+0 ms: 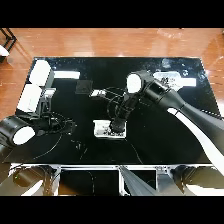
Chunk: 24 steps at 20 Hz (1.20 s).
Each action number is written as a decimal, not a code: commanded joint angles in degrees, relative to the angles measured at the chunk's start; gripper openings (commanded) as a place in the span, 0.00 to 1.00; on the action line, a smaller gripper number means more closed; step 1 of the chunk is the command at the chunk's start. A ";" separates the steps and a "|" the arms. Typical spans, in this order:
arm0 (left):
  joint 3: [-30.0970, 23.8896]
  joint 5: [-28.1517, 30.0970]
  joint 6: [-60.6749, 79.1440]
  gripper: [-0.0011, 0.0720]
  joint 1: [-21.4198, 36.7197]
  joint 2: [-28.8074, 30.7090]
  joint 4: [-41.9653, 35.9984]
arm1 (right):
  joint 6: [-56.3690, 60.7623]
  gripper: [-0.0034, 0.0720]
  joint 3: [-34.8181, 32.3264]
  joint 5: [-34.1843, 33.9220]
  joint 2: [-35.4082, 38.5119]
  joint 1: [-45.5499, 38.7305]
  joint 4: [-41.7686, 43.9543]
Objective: Fold the box and place the chain.
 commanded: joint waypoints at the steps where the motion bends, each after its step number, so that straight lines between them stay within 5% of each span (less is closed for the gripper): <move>1: -0.02 0.02 0.02 0.88 0.02 0.04 0.00 | 0.04 0.97 0.04 -0.81 -0.33 0.11 -0.09; 8: -0.02 -0.07 0.02 0.88 0.04 0.04 0.00 | -0.33 0.97 7.04 2.01 -0.15 -1.81 0.22; 15: -0.02 -0.22 0.02 0.88 0.02 0.04 -0.46 | -0.52 0.97 8.41 2.47 -2.54 -12.48 10.78; 24: -0.02 -0.20 0.02 0.88 0.02 0.04 -1.29 | -0.50 0.97 5.11 6.08 -4.35 -7.08 5.55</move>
